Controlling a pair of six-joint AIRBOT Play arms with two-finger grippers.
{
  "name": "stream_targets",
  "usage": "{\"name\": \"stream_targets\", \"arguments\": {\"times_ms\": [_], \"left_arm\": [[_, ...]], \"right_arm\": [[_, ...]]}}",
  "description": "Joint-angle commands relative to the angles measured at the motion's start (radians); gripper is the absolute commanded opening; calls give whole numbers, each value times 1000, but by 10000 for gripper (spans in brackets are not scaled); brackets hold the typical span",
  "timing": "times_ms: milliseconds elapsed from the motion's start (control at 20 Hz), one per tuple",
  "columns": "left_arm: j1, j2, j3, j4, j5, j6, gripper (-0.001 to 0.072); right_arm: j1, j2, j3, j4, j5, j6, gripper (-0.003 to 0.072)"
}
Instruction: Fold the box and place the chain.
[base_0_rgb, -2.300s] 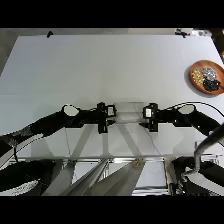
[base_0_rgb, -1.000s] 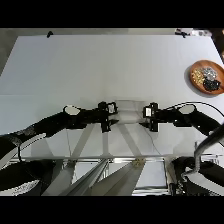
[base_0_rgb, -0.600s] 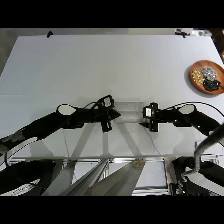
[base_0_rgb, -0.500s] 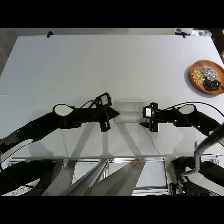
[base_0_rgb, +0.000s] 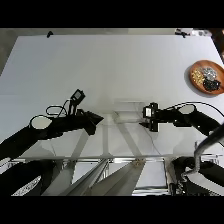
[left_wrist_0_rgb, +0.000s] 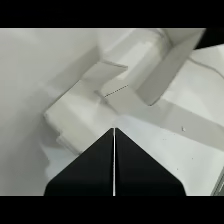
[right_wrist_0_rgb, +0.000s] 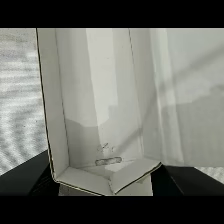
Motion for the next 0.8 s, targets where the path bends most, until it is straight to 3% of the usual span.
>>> {"name": "stream_targets", "arguments": {"times_ms": [0, 200, 350, 500, 750], "left_arm": [[121, 24, -32, 134, -26, -376, 8], [268, 24, -32, 144, -70, -409, 7], [307, -1, -32, 148, -126, -433, 7], [283, -122, -32, 144, -188, -438, 7], [166, -265, 20, 55, -136, -371, 7]], "right_arm": [[1, 0, 0, 0, 1, 0, 461], [1, 0, 0, 0, 1, 0, 461], [1, 0, 0, 0, 0, 0, 461], [1, 0, 0, 0, 1, 0, 461], [1, 0, 0, 0, 1, 0, 461]]}}
